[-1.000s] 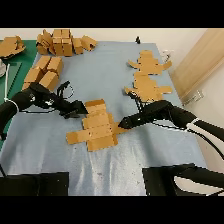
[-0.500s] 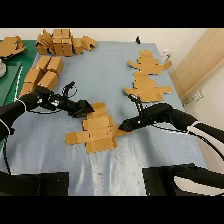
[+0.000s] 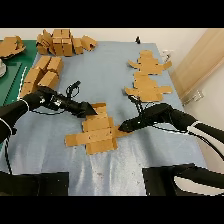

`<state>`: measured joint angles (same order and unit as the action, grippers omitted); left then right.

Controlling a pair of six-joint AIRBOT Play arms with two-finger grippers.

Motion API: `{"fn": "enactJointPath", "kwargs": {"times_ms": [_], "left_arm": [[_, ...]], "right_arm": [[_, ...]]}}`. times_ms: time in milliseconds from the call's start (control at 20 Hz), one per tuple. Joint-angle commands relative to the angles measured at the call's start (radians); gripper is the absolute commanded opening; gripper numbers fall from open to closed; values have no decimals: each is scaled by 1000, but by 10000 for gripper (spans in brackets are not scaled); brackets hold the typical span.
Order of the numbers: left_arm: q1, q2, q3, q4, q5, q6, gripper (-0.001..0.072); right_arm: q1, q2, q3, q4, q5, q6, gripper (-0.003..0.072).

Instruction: Fold the box.

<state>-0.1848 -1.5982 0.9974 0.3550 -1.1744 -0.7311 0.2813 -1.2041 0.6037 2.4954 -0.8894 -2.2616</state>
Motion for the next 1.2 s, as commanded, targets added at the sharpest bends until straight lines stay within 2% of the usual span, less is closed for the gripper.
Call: {"fn": "enactJointPath", "kwargs": {"times_ms": [0, 200, 250, 400, 500, 1000, 1050, 1100, 1150], "left_arm": [[-2, -1, 1, 1, -35, 44, 480], [-2, -1, 1, 11, -37, 54, 461], [-2, -1, 1, 12, -39, 62, 346], [-2, -1, 1, 12, -38, 68, 336], [-3, -1, 1, 11, -36, 85, 174], [-3, -3, 1, 12, -34, 126, 163], [-3, -3, 1, 12, -39, 142, 72], [-3, -3, 1, 12, -39, 153, 11], [-3, -3, 1, 12, -40, 166, 12]], "right_arm": [[1, 1, 0, 0, -1, 2, 3], [1, 0, 0, 0, -1, 1, 4], [1, 0, 0, -1, -1, -5, 3], [1, 0, 0, -1, -1, -18, 3], [1, 0, 0, -1, 0, -25, 3], [1, 1, 0, 0, 21, -27, 3], [1, 0, 0, 0, 22, -27, 3], [1, 0, 0, 0, 24, -27, 3], [1, 0, 0, 0, 27, -24, 4]]}}
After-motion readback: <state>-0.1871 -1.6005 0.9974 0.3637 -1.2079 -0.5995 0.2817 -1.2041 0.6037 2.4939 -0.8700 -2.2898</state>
